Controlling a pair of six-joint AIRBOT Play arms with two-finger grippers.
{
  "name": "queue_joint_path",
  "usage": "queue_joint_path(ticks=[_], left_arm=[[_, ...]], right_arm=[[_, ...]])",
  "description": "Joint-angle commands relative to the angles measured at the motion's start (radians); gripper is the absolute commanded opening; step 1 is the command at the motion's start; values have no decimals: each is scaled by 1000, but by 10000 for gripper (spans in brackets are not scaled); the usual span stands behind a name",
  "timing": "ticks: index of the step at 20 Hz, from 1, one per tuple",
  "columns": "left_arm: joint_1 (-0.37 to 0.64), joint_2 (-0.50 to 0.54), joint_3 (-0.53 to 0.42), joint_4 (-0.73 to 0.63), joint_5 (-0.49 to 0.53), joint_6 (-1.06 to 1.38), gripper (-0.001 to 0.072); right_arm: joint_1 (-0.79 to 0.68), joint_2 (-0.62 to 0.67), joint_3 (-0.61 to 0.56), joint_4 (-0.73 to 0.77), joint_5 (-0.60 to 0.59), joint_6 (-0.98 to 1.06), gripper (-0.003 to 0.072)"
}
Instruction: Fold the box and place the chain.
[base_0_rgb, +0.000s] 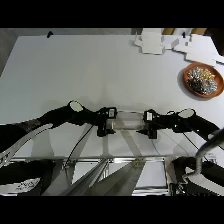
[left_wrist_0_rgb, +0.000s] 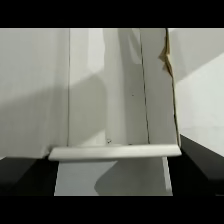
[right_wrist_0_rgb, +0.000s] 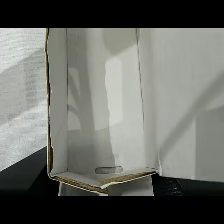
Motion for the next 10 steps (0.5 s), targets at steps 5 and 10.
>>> queue_joint_path(ticks=[5, 10], left_arm=[[27, 26, -37, -71, 3, 113, 696], [2, 26, -37, -71, 46, 103, 696]], right_arm=[[1, 0, -1, 3, -1, 3, 434], [1, 0, -1, 3, -1, 3, 434]])
